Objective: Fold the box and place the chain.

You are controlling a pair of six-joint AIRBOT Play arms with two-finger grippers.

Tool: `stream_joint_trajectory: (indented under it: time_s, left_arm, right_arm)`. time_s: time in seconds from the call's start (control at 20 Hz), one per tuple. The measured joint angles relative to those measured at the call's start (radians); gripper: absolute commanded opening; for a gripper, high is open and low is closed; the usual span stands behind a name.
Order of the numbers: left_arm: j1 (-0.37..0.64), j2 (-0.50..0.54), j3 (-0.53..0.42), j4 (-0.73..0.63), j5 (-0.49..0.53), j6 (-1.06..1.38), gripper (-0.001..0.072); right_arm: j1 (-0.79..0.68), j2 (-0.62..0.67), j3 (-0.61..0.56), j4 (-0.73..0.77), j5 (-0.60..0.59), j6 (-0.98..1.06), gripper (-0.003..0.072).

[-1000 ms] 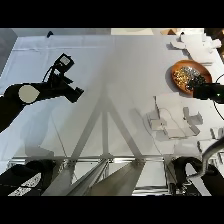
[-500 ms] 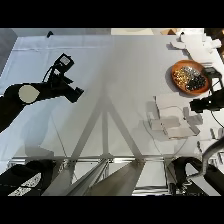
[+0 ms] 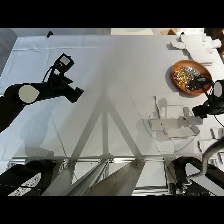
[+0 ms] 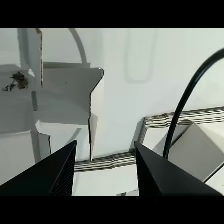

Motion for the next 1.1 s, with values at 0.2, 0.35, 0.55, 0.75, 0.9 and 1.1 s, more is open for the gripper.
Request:
stream_joint_trajectory:
  time_s: [0.2,0.35,0.55,0.75,0.9,1.1]
  left_arm:
    - [0.000,0.000,0.000,0.000,0.000,0.000,0.0694]
    - [0.000,0.000,0.000,0.000,0.000,0.000,0.0694]
    - [0.000,0.000,0.000,0.000,0.000,0.000,0.0694]
    - [0.000,0.000,0.000,0.000,0.000,0.000,0.0694]
    - [0.000,0.000,0.000,0.000,0.000,0.000,0.0694]
    - [0.000,0.000,0.000,0.000,0.000,0.000,0.0694]
  right_arm:
    - [0.000,-0.005,0.000,-0.008,-0.007,0.002,0.0397]
    - [0.000,-0.023,0.000,0.003,-0.007,0.002,0.0397]
    - [0.000,-0.091,0.000,0.003,0.015,0.003,0.0281]
    - [0.000,-0.157,0.000,-0.012,0.009,0.003,0.0026]
    - [0.000,-0.175,0.007,-0.017,-0.005,-0.015,0.0011]
    - [0.007,-0.181,0.030,-0.019,-0.006,-0.061,0.0008]
